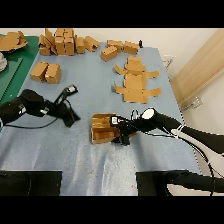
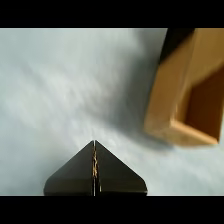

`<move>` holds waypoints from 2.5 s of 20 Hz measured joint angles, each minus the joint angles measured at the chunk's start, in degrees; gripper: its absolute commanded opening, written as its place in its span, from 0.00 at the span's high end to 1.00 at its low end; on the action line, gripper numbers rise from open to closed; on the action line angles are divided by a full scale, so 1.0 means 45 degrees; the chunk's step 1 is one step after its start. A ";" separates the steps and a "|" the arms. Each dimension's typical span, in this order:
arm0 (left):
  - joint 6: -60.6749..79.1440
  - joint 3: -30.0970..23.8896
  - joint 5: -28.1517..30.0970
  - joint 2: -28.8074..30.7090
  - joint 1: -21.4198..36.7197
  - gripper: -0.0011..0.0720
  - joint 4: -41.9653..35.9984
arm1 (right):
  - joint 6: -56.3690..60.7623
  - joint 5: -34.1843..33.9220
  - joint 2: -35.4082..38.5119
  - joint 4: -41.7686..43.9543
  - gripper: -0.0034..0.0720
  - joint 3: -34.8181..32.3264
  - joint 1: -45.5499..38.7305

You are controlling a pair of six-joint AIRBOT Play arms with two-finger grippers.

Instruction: Fold the box.

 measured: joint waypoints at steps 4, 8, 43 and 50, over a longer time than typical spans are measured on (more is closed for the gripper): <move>0.3230 0.1185 0.0063 -0.0996 -0.0117 0.97 -0.2050 | 0.0000 -0.0160 0.0000 0.0000 0.26 0.0000 -0.0010; 0.4114 0.1015 0.0175 -0.0855 -0.0398 0.97 -0.1991 | 0.0000 -0.0243 0.0000 0.0005 0.26 0.0000 -0.0010; 0.2531 -0.2098 0.2705 0.0287 -0.4716 0.02 -0.0015 | 0.0005 -0.0311 0.0000 -0.0005 0.26 0.0000 -0.0024; 0.2535 -0.2098 0.3016 0.0253 -0.5178 0.02 -0.0228 | 0.0005 -0.0306 0.0000 -0.0005 0.26 0.0000 -0.0024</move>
